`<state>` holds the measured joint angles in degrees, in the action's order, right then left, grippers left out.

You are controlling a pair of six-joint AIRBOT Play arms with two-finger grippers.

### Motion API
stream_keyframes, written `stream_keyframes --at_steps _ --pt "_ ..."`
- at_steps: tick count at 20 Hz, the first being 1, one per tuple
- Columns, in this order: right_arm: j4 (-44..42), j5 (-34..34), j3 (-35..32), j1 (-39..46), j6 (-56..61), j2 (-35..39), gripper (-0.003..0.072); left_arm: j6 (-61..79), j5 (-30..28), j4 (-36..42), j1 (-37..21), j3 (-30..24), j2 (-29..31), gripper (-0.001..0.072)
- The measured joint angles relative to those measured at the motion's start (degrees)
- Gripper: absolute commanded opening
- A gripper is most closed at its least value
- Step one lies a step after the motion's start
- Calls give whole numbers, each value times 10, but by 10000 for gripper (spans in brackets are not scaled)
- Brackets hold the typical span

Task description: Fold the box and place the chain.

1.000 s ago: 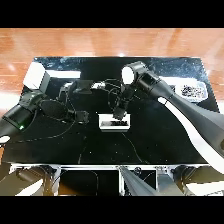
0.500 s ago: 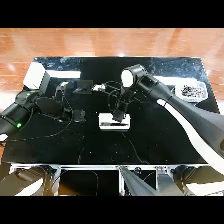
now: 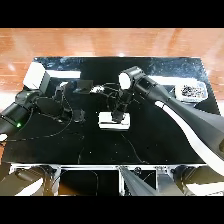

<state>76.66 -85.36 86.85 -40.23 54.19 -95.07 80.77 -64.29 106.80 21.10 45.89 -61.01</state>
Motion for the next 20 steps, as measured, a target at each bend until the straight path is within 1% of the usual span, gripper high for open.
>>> stream_keyframes --at_steps 1,14,20 --pt "0 -2 0 -1 0 0 276 0 0 0 0 0 0 567" --pt "2 -19 -2 -14 11 -1 277 0 3 0 0 0 0 567" --pt "0 -20 -20 -14 15 -1 277 0 3 0 0 0 0 567"
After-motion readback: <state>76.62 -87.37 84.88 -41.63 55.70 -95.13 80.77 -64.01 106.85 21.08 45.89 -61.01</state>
